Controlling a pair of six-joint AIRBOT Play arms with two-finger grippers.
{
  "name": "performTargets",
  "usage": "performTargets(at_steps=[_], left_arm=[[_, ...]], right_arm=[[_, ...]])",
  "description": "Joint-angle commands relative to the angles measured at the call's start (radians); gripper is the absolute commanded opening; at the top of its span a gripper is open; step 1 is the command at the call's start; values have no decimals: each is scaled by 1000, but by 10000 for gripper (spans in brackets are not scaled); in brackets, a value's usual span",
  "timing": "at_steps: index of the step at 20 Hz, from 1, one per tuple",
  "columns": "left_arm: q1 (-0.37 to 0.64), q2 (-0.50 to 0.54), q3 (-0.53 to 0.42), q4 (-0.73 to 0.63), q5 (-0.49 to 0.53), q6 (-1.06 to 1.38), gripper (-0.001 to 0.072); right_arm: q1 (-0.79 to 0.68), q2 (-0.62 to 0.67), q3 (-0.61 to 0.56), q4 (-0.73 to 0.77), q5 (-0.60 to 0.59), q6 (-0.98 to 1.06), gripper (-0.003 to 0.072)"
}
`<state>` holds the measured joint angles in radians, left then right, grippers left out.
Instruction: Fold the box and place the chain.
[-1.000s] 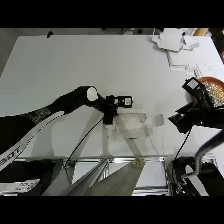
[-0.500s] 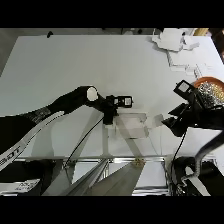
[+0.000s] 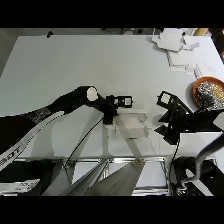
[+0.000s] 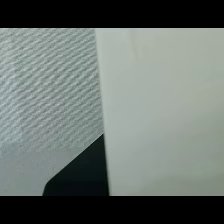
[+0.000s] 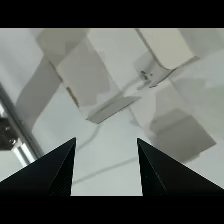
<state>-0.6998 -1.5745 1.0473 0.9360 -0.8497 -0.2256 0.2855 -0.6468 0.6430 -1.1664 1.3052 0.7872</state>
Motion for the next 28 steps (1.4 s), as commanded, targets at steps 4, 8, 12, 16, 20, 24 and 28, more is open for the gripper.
performTargets(at_steps=[4, 8, 12, 16, 20, 24, 28], left_arm=[[0, 0, 0, 0, 0, 0, 10], [0, 0, 0, 0, 0, 0, 10], [0, 0, 0, 0, 0, 0, 10], [0, 0, 0, 0, 0, 0, 10], [0, 0, 0, 0, 0, 0, 10], [0, 0, 0, 0, 0, 0, 10], [0, 0, 0, 0, 0, 0, 10]], right_arm=[[113, 10, -136, -88, -160, -92, 394], [237, 14, -255, -148, -311, -166, 417], [291, 15, -286, -193, -380, -165, 559], [291, 19, -293, -221, -457, -169, 602], [300, 87, -366, -226, -537, -196, 673], [412, 123, -426, -224, -548, -195, 682], [456, 122, -463, -225, -634, -194, 682]])
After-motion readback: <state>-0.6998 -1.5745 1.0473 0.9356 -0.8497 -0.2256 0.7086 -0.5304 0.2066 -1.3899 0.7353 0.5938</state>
